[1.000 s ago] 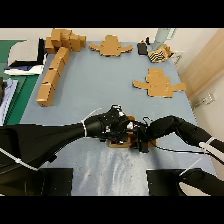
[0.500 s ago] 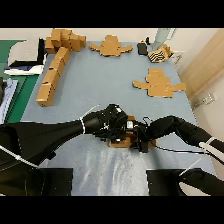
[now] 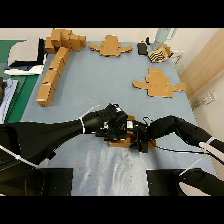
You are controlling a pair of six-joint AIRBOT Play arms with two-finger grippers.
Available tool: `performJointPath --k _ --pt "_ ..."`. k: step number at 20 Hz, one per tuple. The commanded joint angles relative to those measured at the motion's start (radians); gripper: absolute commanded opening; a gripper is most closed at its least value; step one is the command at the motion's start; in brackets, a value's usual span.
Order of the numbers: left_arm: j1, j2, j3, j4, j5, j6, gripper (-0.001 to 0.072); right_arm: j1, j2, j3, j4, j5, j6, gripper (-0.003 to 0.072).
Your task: Fold the box.
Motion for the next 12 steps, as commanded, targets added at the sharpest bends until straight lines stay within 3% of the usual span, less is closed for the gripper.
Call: performJointPath --k 1,3,4,5,9,12 --pt "0.0 0.0 0.0 -0.002 -0.001 0.009 0.0017 0.0 0.0 0.001 -0.001 -0.001 -0.001 0.0427" --pt "0.001 0.001 0.002 -0.008 -0.016 0.014 0.0047 0.0 0.0 0.001 -0.001 -0.001 -0.001 0.0427" --pt "0.001 0.002 0.006 -0.014 -0.027 0.015 0.0325 0.0 0.0 0.001 -0.001 0.0 -0.001 0.0427" --pt "0.003 0.002 0.01 -0.019 -0.034 0.014 0.0482 0.0 0.0 0.001 -0.001 -0.001 -0.001 0.0427" --pt "0.007 0.002 0.029 -0.024 -0.085 0.014 0.0479 0.0 0.0 0.001 -0.001 -0.001 -0.002 0.0427" --pt "0.058 0.002 0.031 -0.13 -0.134 0.038 0.0479 0.0 0.0 0.001 -0.001 -0.001 -0.001 0.0427"
